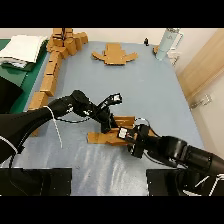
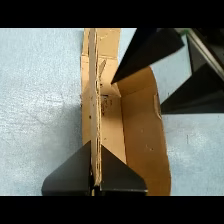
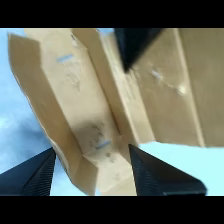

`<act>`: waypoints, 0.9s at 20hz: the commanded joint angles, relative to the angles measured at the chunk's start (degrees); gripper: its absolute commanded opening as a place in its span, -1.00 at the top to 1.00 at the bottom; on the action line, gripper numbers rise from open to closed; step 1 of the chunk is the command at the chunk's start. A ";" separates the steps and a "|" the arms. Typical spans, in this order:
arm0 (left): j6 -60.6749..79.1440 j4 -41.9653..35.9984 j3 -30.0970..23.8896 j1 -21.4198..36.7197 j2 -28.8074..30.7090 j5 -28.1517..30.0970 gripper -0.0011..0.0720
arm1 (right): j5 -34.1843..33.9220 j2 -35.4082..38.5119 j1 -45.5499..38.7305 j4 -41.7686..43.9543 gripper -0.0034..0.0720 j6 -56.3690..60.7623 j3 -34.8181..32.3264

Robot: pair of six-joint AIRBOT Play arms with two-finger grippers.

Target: Fold the box.

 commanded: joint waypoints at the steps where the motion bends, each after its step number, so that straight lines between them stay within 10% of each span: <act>1: 0.00 0.00 0.02 0.00 -0.04 0.02 0.94 | 0.31 2.14 -8.15 10.67 -1.00 -16.20 -0.04; 18: 0.00 0.00 0.02 0.02 -0.04 0.02 0.94 | -1.84 -4.96 -30.10 50.07 -1.00 -62.97 0.11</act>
